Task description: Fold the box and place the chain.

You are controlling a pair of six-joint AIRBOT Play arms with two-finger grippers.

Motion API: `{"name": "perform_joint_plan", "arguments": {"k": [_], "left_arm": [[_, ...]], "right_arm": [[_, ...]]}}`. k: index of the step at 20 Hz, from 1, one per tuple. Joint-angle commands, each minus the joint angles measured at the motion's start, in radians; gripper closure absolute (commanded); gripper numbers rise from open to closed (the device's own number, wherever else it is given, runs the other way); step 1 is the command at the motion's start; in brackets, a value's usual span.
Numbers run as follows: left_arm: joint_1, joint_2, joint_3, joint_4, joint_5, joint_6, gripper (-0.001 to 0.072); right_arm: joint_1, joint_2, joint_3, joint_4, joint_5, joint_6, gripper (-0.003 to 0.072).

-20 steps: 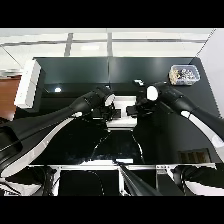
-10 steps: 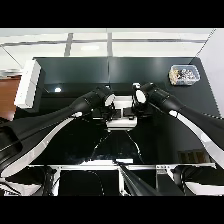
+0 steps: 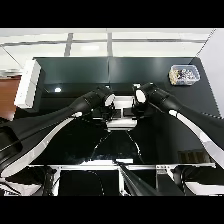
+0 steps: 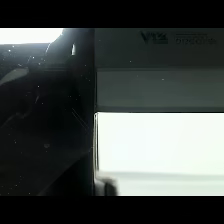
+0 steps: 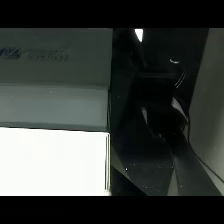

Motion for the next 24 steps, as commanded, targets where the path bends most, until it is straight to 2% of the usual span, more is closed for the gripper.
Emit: {"name": "perform_joint_plan", "arguments": {"k": [1,2,3,4,5,14,15,16,17,21,22,23,24], "left_arm": [[0.001,0.000,0.000,0.000,0.000,0.003,0.0682],[0.001,0.000,0.000,0.000,0.000,0.003,0.0682],[0.001,0.000,0.000,0.000,0.000,0.003,0.0681],[0.001,0.000,0.000,0.000,0.000,0.003,0.0681],[0.001,0.000,0.000,0.000,0.001,0.003,0.0681],[0.001,0.000,0.000,0.000,0.001,0.003,0.0682],[0.001,0.000,0.000,0.000,0.001,0.003,0.0681],[0.001,0.000,0.000,0.000,0.001,0.003,0.0681],[0.001,0.000,0.000,0.000,0.001,0.003,0.0681],[0.001,0.000,0.000,0.000,0.001,0.003,0.0681],[0.001,0.000,0.000,0.000,0.001,0.003,0.0682],[0.001,0.000,0.000,0.000,0.001,0.003,0.0681],[0.001,0.000,0.000,0.000,0.001,0.003,0.0681]], "right_arm": [[-0.014,0.000,0.001,0.020,-0.006,-0.012,0.0682],[-0.018,0.000,0.001,0.021,-0.006,-0.012,0.0679],[-0.020,0.000,0.001,0.021,-0.005,-0.012,0.0643],[-0.019,0.000,0.001,0.023,-0.003,-0.012,0.0473],[-0.019,-0.001,0.001,0.023,-0.002,-0.019,0.0462],[-0.019,-0.003,-0.027,0.027,-0.003,-0.039,0.0464],[-0.019,-0.003,-0.035,0.028,-0.008,-0.045,0.0500],[-0.017,-0.003,-0.035,0.030,-0.011,-0.054,0.0659],[-0.016,-0.003,-0.035,0.032,-0.018,-0.054,0.0679],[-0.015,0.002,-0.034,0.047,-0.031,-0.053,0.0676],[-0.016,0.009,-0.034,0.045,-0.032,-0.053,0.0595],[-0.019,0.019,-0.032,0.042,-0.030,-0.054,0.0447],[-0.025,0.034,-0.027,0.042,-0.028,-0.067,0.0411]]}}
